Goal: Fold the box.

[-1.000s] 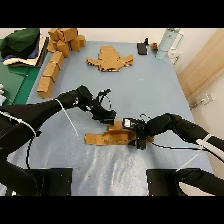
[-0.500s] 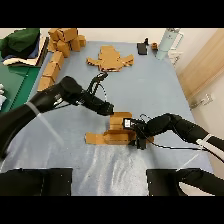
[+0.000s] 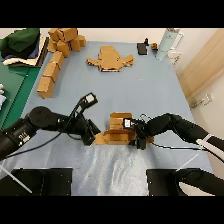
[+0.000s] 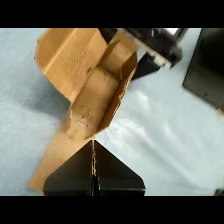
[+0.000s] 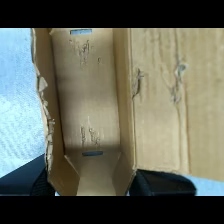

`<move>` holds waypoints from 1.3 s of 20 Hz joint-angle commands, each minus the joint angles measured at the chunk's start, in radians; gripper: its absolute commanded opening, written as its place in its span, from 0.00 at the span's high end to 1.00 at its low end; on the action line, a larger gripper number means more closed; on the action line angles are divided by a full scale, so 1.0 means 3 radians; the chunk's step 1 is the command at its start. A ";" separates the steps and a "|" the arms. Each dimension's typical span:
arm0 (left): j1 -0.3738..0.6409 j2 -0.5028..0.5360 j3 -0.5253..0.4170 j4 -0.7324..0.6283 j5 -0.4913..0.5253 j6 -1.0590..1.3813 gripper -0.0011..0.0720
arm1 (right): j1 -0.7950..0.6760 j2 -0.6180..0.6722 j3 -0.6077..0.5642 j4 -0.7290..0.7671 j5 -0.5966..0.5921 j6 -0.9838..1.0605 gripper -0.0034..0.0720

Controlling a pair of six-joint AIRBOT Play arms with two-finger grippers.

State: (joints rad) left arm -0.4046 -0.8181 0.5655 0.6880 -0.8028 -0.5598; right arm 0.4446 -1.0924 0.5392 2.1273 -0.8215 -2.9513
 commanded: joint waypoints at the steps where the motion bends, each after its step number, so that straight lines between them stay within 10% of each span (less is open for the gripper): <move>1: 0.0014 0.0009 -0.0294 -0.0056 0.0187 0.1150 0.96 | -0.0001 0.0003 -0.0001 -0.0001 0.0001 0.0000 0.23; 2: 0.0024 -0.0084 -0.0346 -0.0238 0.0304 0.1531 0.69 | -0.0001 0.0003 -0.0001 -0.0001 0.0003 0.0000 0.23; 3: 0.0024 -0.0214 -0.0381 -0.0518 0.0403 0.1930 0.18 | -0.0001 0.0003 -0.0001 -0.0001 0.0001 0.0000 0.23; 4: 0.0024 -0.0356 -0.0385 -0.0739 0.0402 0.2242 0.08 | -0.0001 0.0003 -0.0001 -0.0001 0.0001 0.0000 0.23; 15: -0.0008 -0.1180 -0.0102 -0.1020 0.0423 0.2776 0.09 | -0.0001 0.0003 -0.0001 -0.0001 0.0003 0.0000 0.23; 22: -0.0121 -0.1244 -0.0094 -0.1100 0.0446 0.2906 0.61 | -0.0001 0.0003 -0.0001 -0.0001 0.0001 0.0000 0.23; 26: -0.0178 -0.1294 -0.0050 -0.1113 0.0636 0.2917 0.69 | -0.0001 0.0003 -0.0001 -0.0001 0.0003 0.0000 0.23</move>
State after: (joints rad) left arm -0.4458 -1.1973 0.5426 0.3614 -0.6559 0.3054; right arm 0.4435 -1.0924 0.5392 2.1265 -0.8211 -2.9513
